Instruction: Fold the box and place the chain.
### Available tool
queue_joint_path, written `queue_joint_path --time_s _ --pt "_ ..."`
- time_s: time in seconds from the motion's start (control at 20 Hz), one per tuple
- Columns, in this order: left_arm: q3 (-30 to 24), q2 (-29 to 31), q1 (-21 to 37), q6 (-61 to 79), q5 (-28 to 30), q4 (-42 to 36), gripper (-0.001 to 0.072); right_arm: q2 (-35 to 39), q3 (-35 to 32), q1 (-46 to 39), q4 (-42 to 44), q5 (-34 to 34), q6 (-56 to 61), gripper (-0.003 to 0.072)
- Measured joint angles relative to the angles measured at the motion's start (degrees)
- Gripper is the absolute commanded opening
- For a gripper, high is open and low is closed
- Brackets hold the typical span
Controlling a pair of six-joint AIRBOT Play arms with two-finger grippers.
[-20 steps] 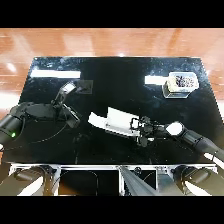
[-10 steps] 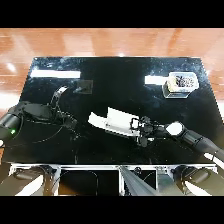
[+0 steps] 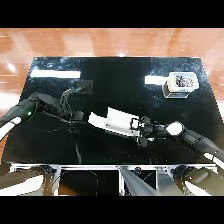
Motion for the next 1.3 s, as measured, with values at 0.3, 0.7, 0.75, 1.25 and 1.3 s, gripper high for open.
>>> queue_joint_path --time_s 0.3,0.7,0.75,1.25,1.3 --pt "2.8 -6.1 -3.5 1.0 0.3 -2.6 0.0019 0.0 0.0 0.0 0.0 0.0 0.0 0.0495" --pt "3.6 -7.4 -7.5 1.2 -3.0 -3.6 0.002 0.0 0.0 0.0 0.0 -0.1 0.0 0.0495" --pt "3.6 -7.5 -7.6 1.4 -3.2 -3.6 0.002 0.0 0.0 0.0 0.0 -0.1 0.0 0.0495" --pt "8.4 -7.6 -7.8 2.4 -1.7 -2.5 0.0144 0.0 0.0 0.0 0.0 -0.1 0.0 0.0495" --pt "9.0 -7.5 -7.9 2.4 -0.7 -2.7 0.0252 0.0 0.0 0.0 0.0 -0.1 0.0 0.0495"
